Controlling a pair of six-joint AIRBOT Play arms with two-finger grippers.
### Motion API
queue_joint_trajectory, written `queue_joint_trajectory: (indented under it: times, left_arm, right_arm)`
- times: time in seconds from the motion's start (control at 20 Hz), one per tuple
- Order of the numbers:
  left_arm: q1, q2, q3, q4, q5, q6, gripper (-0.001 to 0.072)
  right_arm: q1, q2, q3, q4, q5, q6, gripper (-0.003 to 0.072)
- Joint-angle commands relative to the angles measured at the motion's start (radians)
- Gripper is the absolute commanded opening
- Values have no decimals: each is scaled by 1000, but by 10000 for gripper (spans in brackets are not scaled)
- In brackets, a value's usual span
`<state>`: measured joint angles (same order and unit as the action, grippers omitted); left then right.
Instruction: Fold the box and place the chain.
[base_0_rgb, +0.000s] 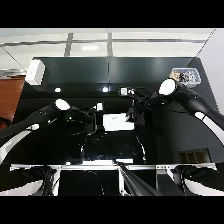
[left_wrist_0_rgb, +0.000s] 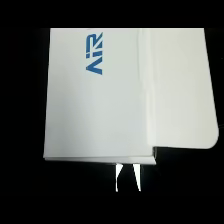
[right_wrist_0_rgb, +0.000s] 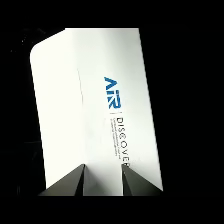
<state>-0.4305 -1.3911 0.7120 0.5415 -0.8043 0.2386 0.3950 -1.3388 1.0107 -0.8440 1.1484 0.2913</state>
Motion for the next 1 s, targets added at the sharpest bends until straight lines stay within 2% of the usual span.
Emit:
queue_joint_trajectory:
  times: [0.0,0.05,0.1,0.15,0.2,0.45,0.7,0.95]
  left_arm:
    - [0,-1,0,1,-6,2,396]
    - [0,-1,0,1,-7,2,397]
    - [0,-1,0,1,-6,2,397]
    - [0,-1,0,1,-7,2,397]
    - [0,-1,0,1,-7,2,397]
    - [-4,-1,0,9,-7,2,397]
    - [-7,-1,0,14,-7,1,397]
    - [-7,-1,0,14,-7,1,397]
  right_arm:
    - [0,41,11,-2,1,0,257]
    - [-1,67,15,-2,-6,6,258]
    - [-4,90,15,-2,-14,32,295]
    - [-11,103,15,-2,-33,87,560]
    - [-21,102,14,-2,-42,130,711]
    - [2,45,-51,41,-53,-17,711]
    - [36,6,-53,39,-95,-72,711]
    - [66,11,-53,39,-48,-111,710]
